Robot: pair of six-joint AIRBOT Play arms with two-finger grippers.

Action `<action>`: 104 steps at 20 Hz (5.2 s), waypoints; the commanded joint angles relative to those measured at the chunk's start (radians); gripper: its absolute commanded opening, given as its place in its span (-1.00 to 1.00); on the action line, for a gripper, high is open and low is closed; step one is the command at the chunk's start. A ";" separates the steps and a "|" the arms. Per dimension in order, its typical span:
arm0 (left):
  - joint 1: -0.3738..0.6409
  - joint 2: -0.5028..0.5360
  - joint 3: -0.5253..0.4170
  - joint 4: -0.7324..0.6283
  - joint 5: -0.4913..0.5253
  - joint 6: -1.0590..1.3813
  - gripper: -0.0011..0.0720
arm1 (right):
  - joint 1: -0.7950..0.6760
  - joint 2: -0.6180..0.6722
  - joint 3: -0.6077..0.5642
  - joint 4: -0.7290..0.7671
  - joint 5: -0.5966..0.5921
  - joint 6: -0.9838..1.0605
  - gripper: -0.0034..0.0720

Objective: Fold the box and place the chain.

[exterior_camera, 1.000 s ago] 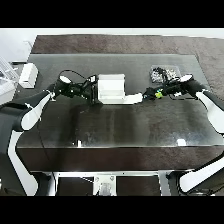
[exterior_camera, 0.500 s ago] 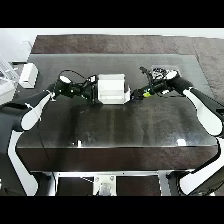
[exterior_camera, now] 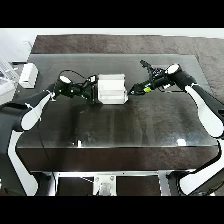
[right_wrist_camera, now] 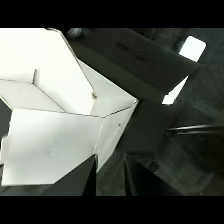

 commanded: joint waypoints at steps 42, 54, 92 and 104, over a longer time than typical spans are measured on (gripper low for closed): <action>0.000 0.000 0.000 0.000 -0.002 0.000 0.45 | 0.216 -0.023 0.127 -0.316 -0.093 0.484 0.33; 0.000 0.000 0.000 0.000 -0.002 0.000 0.45 | 0.281 -0.029 0.136 -0.534 -0.113 0.672 0.35; 0.000 0.000 0.000 0.000 -0.002 0.000 0.45 | 0.391 -0.122 0.275 -0.828 -0.011 0.974 -0.10; 0.000 0.000 0.000 0.000 -0.002 0.000 0.45 | 0.411 -0.123 0.286 -0.838 0.013 0.978 -0.33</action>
